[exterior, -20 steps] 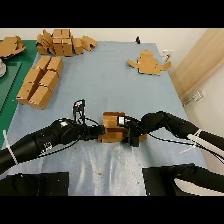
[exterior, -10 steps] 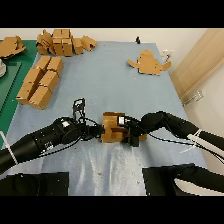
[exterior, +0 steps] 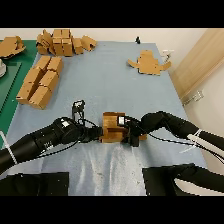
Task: Fold the box.
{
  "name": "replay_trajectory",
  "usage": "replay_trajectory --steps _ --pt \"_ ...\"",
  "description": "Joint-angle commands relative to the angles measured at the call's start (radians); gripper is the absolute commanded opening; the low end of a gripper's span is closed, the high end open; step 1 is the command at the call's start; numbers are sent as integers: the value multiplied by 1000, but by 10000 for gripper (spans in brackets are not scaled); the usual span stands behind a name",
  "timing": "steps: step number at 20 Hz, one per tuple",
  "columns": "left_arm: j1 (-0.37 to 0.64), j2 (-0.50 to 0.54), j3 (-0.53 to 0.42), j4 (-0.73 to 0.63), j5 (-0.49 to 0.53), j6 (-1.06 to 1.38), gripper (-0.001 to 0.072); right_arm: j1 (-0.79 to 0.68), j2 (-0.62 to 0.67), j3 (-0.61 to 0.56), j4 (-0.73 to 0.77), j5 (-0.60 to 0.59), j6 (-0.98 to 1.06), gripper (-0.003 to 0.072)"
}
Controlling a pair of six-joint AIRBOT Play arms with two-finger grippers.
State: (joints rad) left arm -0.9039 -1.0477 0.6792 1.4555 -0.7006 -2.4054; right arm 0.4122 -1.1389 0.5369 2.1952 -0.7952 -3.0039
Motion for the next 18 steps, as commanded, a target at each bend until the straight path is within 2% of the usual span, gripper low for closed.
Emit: replay_trajectory --steps 1,7,13,18 --pt "7 20 1 3 -10 8 408 1 0 0 0 0 0 450" --pt "0 44 1 -40 -2 34 409 1 0 0 0 0 0 450" --pt "0 46 1 -92 64 66 408 1 0 0 0 0 0 450" --pt "-1 43 1 -102 75 94 409 1 0 0 1 0 0 450"
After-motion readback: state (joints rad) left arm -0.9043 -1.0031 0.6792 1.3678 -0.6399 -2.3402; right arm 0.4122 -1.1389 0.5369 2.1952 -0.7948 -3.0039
